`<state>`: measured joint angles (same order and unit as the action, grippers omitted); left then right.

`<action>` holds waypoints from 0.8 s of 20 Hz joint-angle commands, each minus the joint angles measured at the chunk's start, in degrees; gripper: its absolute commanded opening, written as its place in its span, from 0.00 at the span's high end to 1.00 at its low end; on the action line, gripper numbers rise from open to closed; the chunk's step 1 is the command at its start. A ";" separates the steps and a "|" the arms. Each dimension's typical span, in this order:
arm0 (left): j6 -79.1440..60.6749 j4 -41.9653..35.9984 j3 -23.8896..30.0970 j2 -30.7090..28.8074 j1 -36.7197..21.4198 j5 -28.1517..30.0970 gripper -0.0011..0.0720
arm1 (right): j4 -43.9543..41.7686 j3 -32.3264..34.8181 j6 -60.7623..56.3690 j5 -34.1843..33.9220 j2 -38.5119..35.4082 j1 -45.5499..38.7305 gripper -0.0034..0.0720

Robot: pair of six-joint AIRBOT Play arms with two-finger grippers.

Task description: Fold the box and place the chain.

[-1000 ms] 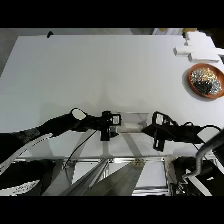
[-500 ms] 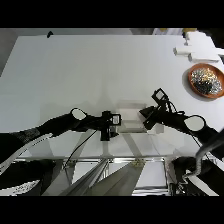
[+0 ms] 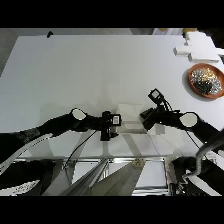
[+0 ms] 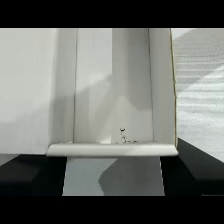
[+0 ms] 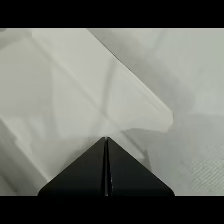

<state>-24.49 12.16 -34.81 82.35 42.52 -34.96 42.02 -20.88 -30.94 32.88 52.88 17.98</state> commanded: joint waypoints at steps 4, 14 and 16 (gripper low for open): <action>0.07 -0.13 -0.04 -0.04 0.02 0.24 0.54 | 29.86 -9.29 -2.95 20.33 -10.64 0.04 0.93; 0.09 -0.13 -0.04 -0.04 0.02 0.24 0.54 | 27.89 -5.11 25.73 21.38 -8.37 0.04 0.62; 0.09 -0.13 -0.04 -0.04 0.02 0.24 0.54 | 23.50 -4.72 29.86 21.40 -5.46 0.04 0.66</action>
<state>-24.40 12.01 -34.81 82.35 42.50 -34.72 71.02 -26.57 -7.27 55.40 44.62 18.02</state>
